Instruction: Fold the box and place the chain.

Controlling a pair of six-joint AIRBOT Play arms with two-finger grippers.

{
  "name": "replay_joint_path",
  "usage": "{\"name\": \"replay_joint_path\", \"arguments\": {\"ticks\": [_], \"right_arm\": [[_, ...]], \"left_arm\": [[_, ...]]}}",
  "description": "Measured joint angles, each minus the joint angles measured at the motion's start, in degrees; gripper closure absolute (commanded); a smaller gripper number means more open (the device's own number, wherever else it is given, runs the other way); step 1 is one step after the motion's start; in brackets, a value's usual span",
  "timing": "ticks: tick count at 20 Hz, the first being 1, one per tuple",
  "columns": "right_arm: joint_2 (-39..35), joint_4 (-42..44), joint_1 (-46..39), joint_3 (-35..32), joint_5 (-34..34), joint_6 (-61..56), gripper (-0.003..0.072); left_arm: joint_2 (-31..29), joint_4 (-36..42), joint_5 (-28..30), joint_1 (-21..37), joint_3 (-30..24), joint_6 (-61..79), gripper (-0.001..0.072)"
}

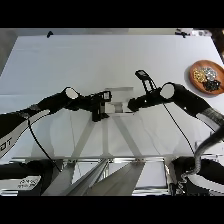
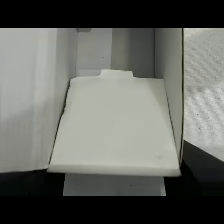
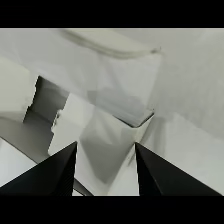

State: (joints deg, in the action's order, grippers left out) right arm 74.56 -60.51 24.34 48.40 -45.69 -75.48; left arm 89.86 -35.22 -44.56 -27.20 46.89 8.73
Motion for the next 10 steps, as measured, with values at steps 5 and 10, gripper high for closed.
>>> {"name": "replay_joint_path", "arguments": {"ticks": [5,10], "right_arm": [[0.31,-12.04,4.09,3.28,-1.57,-12.50,0.0295],[2.38,-19.19,7.19,4.20,-3.72,-21.44,0.0303]], "left_arm": [[-0.02,0.00,0.04,0.00,0.00,0.00,0.0201],[-0.02,0.00,0.07,0.00,0.00,0.02,0.0201]]}}
